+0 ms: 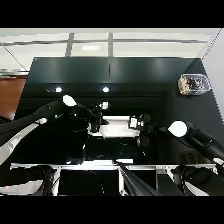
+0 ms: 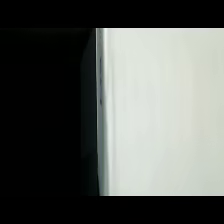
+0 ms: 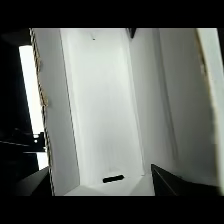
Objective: Fold the box and place the chain.
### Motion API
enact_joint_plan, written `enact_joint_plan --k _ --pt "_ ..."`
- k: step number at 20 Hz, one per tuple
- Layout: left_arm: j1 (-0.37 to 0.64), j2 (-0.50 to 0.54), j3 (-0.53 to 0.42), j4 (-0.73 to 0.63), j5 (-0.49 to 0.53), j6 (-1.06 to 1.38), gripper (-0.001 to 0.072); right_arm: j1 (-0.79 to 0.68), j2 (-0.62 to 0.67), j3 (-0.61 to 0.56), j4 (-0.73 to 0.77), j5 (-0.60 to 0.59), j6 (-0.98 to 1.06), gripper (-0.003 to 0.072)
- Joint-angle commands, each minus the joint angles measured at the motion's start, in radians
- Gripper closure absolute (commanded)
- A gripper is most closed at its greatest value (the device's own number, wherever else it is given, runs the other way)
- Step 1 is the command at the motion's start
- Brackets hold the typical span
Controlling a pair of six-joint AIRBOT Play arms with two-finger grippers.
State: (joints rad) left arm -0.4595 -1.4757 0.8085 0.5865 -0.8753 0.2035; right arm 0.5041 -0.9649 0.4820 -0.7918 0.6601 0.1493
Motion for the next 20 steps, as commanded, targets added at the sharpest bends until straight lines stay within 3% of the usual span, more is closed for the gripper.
enact_joint_plan --k 1,9,16,20 --pt "0.000 0.000 0.000 0.000 -0.001 0.002 0.0683 -0.042 0.002 0.013 -0.018 -0.002 -0.008 0.0000" --pt "-0.001 0.000 0.000 0.000 0.000 0.002 0.0683 -0.069 0.002 0.013 0.041 -0.061 -0.087 0.0000" --pt "-0.001 0.000 0.000 0.000 0.000 0.002 0.0684 -0.078 -0.051 0.013 0.185 0.068 -0.213 0.0000" --pt "-0.001 0.000 0.000 0.000 0.000 0.002 0.0683 -0.079 -0.115 0.013 0.193 0.050 -0.305 0.0000"
